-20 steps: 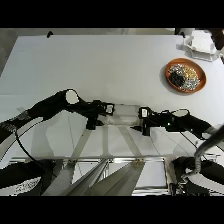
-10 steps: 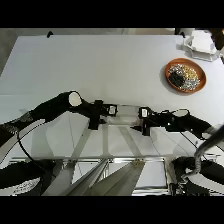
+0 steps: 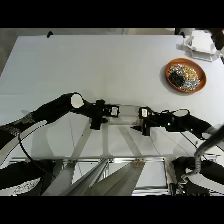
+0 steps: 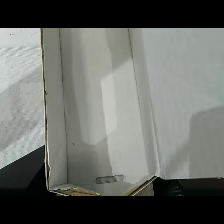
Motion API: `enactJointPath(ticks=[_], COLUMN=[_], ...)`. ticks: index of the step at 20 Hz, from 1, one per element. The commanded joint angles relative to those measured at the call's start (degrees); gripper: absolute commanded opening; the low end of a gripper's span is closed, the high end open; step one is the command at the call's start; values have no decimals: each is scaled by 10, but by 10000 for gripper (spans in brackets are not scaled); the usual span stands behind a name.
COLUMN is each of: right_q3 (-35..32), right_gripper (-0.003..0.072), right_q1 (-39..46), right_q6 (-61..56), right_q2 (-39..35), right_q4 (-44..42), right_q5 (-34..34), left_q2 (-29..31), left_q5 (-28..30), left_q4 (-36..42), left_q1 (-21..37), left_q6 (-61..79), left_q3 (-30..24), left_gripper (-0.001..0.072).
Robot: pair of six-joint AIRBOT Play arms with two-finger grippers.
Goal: Fold the box and place the chain.
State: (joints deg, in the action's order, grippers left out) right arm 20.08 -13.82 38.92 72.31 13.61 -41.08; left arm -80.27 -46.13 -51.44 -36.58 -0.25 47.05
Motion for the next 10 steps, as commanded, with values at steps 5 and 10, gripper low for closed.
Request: enactJointPath(ticks=[5,10], right_q3=[0,0], right_gripper=[436,436], right_q1=[0,0], right_q6=[0,0], right_q2=[0,0], right_q4=[0,0], right_q5=[-1,-1], left_q2=[0,-2], left_q5=[22,22], left_q4=[19,21], left_q1=[-24,-36], left_q6=[0,-2], left_q3=[0,0], left_gripper=[104,113])
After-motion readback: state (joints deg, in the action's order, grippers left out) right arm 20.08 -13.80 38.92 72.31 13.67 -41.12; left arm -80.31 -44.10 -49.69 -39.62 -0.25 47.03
